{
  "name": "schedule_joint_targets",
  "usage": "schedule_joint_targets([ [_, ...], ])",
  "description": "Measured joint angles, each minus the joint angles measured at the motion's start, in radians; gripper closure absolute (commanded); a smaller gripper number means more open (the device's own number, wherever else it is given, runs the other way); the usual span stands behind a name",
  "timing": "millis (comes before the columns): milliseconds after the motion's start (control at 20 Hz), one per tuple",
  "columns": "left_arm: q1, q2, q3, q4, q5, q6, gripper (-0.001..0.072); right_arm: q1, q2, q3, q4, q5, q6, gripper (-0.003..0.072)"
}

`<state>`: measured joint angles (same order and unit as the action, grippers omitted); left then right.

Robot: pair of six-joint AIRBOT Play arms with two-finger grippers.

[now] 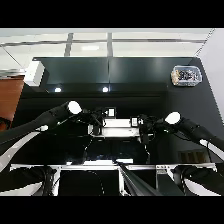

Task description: Fold the box and place the chain.

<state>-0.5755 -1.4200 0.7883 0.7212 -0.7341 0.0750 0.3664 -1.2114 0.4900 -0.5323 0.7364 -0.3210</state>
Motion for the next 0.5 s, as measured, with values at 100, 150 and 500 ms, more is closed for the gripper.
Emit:
schedule_joint_targets([
  [100,0.0,0.0,0.0,0.0,0.0,0.0,0.0683,0.0,0.0,0.0,-0.008,-0.001,0.012,-0.0015],
  [150,0.0,0.0,0.0,0.0,0.0,0.0,0.0683,0.0,0.0,0.0,-0.013,0.002,0.022,-0.0016],
  [500,0.0,0.0,0.0,0.0,0.0,0.0,0.0682,0.0,0.0,0.0,-0.023,0.009,0.053,-0.0014],
])
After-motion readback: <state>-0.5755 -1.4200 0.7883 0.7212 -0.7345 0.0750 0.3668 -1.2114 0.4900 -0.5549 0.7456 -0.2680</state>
